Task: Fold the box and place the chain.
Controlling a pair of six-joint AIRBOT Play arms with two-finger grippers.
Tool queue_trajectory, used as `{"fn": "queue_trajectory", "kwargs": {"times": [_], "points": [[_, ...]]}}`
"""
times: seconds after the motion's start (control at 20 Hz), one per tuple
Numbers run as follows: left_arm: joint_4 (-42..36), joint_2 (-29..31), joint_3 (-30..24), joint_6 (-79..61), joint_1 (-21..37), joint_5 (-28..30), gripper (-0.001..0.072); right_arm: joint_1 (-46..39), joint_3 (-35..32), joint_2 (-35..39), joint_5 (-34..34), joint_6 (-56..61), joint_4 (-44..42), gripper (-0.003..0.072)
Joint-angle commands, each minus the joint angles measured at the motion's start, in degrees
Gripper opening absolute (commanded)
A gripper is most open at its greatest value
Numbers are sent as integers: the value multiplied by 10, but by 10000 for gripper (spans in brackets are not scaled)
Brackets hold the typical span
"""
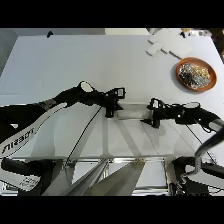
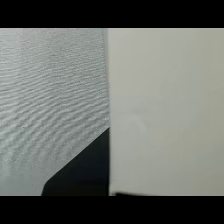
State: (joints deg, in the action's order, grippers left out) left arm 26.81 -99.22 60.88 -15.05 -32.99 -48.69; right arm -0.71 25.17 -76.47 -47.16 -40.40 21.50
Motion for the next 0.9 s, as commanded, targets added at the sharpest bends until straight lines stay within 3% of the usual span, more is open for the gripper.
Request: {"fn": "queue_trajectory", "kwargs": {"times": [0.0,0.1,0.2,0.85], "points": [[0,0,0,0,0,0,10,10,2,0,4,-7,-10,596],[0,0,0,0,0,0,10,11,2,0,3,-7,-13,600],[0,0,0,0,0,0,10,11,3,0,-6,-6,-30,701],[0,0,0,0,0,0,10,-11,10,-5,-78,0,-15,712]]}}
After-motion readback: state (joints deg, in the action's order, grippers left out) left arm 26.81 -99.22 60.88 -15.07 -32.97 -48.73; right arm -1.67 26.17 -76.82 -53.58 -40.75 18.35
